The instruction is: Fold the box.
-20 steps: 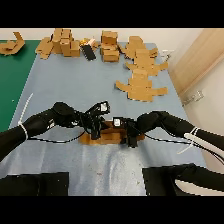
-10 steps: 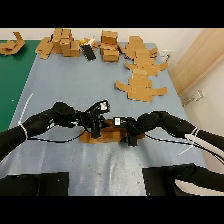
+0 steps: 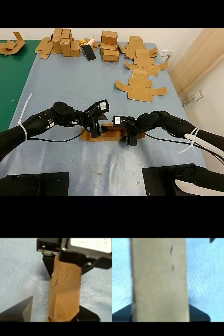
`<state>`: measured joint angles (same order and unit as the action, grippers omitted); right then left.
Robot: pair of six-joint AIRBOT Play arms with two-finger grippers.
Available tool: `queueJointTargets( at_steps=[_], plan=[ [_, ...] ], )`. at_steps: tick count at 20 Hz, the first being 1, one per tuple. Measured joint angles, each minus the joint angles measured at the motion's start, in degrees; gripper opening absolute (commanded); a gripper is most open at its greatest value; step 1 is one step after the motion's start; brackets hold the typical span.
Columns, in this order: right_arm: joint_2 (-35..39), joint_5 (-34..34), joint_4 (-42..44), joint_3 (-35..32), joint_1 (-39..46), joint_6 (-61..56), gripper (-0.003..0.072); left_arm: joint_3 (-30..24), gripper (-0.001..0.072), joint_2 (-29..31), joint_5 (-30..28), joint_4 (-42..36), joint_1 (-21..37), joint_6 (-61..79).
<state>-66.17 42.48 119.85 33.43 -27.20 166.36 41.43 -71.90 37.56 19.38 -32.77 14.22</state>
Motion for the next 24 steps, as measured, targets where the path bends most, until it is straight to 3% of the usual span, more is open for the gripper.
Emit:
queueJointTargets(
  at_steps=[4, 8, 9, 11, 14, 16, 19, 24],
  plan=[
    [0.0, 0.4, 0.2, 0.0, 0.0, 0.1, 0.0472, 0.0, 0.0542, 1.4, -1.3, 6.2, 0.0, -4.0],
    [0.0, 1.6, 0.3, 0.0, -0.2, 0.2, 0.0472, 0.0, 0.0540, 5.7, -1.2, 21.3, 1.3, -19.4],
    [0.0, 1.8, 0.3, 0.0, -0.3, 0.2, 0.0472, 0.0, 0.0508, 7.0, -0.2, 24.4, 1.8, -23.8],
    [0.0, 2.0, 0.5, 0.0, -1.0, 0.2, 0.0472, 0.0, 0.0171, 8.9, 3.7, 28.7, 2.7, -32.6],
    [0.0, 3.1, 1.0, 0.0, -2.2, 0.2, 0.0472, -0.1, 0.0151, 9.9, 13.1, 32.0, 3.0, -42.3],
    [0.0, 3.2, 1.1, 0.0, -2.8, 0.2, 0.0472, -0.7, 0.0011, 10.1, 17.5, 32.9, 3.0, -47.1],
    [0.0, 3.5, 1.4, 0.0, -3.5, 0.2, 0.0472, -1.7, 0.0009, 10.2, 20.7, 33.5, 2.6, -51.6],
    [0.0, 3.5, 1.8, 0.0, -3.8, 0.2, 0.0472, -4.9, 0.0008, 10.9, 19.8, 28.4, -1.2, -54.8]
  ],
)
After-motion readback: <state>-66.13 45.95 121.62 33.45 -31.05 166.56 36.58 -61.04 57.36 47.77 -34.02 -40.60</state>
